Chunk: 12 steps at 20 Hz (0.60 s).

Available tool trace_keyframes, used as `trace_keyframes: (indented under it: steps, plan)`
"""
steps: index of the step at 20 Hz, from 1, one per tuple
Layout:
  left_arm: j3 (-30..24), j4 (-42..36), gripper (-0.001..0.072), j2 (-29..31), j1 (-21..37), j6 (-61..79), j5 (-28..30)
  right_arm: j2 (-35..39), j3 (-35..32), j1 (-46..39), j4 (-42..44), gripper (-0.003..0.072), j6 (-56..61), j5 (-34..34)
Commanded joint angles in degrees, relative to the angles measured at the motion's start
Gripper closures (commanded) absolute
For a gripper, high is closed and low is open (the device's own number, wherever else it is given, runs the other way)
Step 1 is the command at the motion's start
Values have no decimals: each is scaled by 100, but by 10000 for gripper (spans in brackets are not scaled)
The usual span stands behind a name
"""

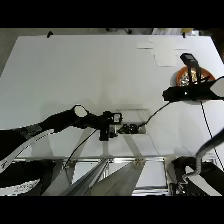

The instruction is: Fold the box and place the chain.

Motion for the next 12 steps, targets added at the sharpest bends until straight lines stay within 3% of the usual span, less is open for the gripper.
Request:
trace_keyframes:
  steps: [1, 12]
  plan:
    - [-2, 2, 500, -2, 2, 2, 0, -754, 28, -79, -645, 421, 271, 105]
    - [-2, 0, 500, -2, 2, 2, 2, -1176, -232, -79, -625, 420, 295, -129]
